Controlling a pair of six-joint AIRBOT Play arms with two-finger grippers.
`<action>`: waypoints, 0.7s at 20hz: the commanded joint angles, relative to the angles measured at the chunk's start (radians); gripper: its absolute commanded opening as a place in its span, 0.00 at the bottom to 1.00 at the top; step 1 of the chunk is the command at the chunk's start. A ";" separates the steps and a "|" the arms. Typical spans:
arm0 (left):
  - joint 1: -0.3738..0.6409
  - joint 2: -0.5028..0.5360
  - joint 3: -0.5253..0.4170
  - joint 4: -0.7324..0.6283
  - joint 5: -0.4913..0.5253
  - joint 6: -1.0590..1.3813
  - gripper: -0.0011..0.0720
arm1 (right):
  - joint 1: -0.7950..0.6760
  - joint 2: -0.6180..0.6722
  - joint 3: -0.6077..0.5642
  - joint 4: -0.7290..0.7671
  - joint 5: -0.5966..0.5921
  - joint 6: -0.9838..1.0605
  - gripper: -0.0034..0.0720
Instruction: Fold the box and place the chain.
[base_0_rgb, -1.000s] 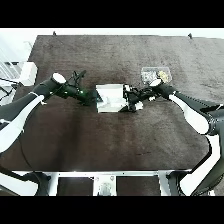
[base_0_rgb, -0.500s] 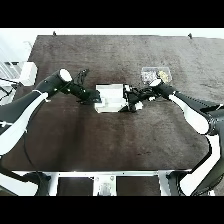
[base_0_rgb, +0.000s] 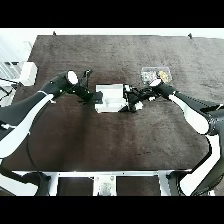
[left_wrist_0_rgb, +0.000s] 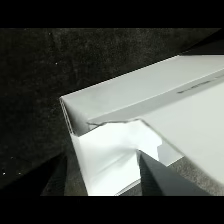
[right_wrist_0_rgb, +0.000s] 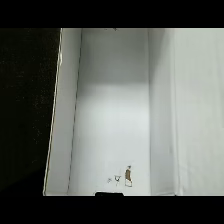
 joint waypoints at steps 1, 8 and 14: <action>-0.029 -0.002 0.012 0.051 0.016 -0.058 0.66 | 0.001 0.000 0.000 0.000 0.000 0.001 0.82; -0.068 -0.003 0.047 0.155 0.001 -0.169 0.66 | 0.001 0.000 0.000 0.000 0.000 0.000 0.82; -0.068 -0.009 0.048 0.175 -0.022 -0.219 0.66 | 0.001 0.000 0.000 0.000 0.000 0.000 0.82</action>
